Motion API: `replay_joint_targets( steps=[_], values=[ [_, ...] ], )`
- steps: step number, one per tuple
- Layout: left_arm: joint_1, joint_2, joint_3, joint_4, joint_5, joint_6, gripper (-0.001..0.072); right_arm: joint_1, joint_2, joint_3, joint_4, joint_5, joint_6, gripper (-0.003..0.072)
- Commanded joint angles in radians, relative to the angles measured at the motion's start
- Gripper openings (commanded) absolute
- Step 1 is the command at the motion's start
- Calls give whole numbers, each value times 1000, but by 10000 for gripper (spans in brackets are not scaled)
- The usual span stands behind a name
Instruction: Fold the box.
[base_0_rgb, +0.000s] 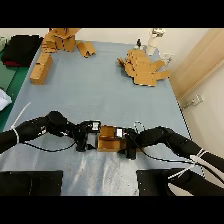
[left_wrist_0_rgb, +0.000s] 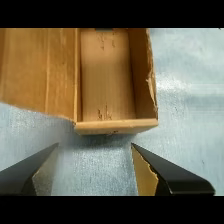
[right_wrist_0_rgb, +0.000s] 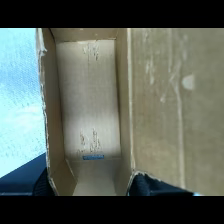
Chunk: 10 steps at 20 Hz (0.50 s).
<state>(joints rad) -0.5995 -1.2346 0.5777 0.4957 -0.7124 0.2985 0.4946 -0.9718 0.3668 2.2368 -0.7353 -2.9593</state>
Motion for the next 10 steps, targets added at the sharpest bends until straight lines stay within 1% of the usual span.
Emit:
replay_joint_targets(
  steps=[1,4,10],
  values=[
    [-40,-7,0,-41,35,-5,698,0,1,0,0,0,0,340],
    [-61,-13,0,-55,44,-4,698,0,1,0,0,0,0,340],
    [-73,-29,0,-69,43,-3,698,0,1,0,0,0,0,340]
  ],
)
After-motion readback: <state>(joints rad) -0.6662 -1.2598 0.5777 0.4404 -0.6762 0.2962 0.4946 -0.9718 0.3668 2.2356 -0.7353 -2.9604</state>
